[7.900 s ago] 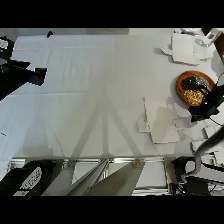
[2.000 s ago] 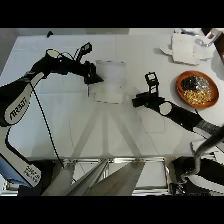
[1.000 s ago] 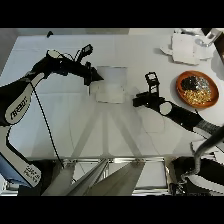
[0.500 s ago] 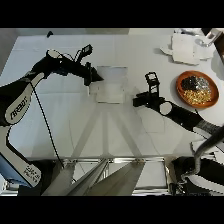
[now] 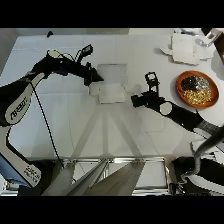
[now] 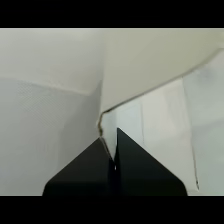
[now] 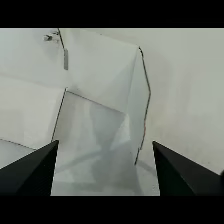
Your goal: Fold the box and place the chain.
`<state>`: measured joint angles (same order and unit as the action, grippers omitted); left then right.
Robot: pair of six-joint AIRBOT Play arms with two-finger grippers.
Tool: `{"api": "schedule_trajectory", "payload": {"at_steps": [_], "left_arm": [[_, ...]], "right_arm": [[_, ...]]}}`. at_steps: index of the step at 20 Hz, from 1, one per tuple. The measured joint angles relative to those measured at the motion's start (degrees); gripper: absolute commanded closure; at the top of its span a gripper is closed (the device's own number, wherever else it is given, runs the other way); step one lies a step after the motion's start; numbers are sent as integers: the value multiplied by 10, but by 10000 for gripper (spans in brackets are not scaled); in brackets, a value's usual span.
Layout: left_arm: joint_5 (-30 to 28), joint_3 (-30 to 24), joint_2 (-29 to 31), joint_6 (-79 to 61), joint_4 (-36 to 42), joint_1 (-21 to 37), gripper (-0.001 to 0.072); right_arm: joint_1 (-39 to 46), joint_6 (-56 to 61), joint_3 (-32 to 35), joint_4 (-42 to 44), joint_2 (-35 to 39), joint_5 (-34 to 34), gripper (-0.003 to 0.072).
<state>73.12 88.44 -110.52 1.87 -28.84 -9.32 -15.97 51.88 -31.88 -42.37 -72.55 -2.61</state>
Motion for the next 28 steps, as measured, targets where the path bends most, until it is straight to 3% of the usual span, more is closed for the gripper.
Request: {"api": "schedule_trajectory", "payload": {"at_steps": [5, 9, 14, 18, 21, 28], "left_arm": [[18, 0, 56, 80, -21, 7, 706], [72, 0, 127, 121, -73, 12, 711], [135, -40, 202, 153, -107, 1, 712], [93, -145, 290, 139, -125, -10, 711], [47, -215, 315, 111, -128, -13, 709], [-24, -264, 235, -35, -4, -15, 706]], "right_arm": [[0, 1, 0, -1, 88, -23, 41], [10, 1, 0, -17, 172, -36, 42], [91, 4, 0, -25, 240, -91, 42], [183, 6, 0, -28, 257, -164, 42], [242, 6, 0, -29, 261, -214, 42], [291, 6, 0, -30, 263, -272, 43]]}}
